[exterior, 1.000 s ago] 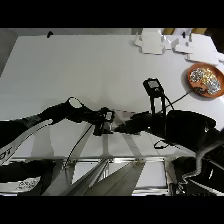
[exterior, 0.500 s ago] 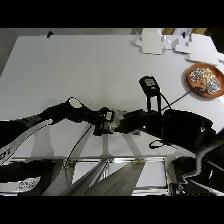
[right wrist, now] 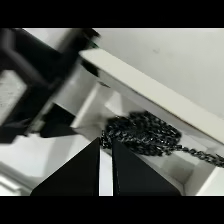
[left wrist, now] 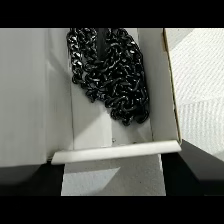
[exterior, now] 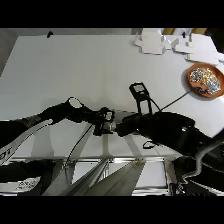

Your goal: Fold the box and place the chain.

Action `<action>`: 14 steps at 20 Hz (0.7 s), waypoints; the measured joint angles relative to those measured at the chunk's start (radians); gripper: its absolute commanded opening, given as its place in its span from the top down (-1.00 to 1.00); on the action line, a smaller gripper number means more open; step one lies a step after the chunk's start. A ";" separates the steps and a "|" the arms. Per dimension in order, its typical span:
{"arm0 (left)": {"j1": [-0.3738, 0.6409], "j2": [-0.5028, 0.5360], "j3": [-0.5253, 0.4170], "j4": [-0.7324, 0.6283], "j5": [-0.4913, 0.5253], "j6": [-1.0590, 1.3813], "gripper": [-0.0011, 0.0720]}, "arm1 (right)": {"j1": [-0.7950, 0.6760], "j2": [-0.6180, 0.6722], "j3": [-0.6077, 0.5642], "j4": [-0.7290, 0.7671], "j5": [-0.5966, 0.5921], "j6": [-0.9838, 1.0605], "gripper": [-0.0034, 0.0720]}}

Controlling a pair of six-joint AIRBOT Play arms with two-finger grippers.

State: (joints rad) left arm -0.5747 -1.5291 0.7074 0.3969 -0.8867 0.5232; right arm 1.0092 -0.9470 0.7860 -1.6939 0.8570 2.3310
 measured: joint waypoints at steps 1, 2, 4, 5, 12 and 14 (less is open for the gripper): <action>0.000 0.000 0.000 0.000 0.000 0.000 0.40 | 0.000 -0.030 0.000 0.000 0.003 0.000 0.64; 0.000 0.000 0.000 0.000 0.000 0.000 0.40 | 0.000 -0.057 0.000 0.000 0.007 0.000 0.52; 0.000 0.000 0.000 0.000 0.000 0.000 0.40 | 0.000 -0.086 0.003 0.007 0.013 -0.009 0.27; 0.000 0.000 0.000 0.000 0.000 0.000 0.40 | -0.002 -0.089 0.011 0.012 0.018 -0.025 0.22; 0.000 0.000 0.000 0.000 0.000 0.000 0.40 | -0.126 0.012 0.134 0.000 0.166 -0.134 0.04; 0.000 0.000 0.000 0.000 0.000 0.000 0.40 | -0.210 0.033 0.147 -0.005 0.225 -0.168 0.04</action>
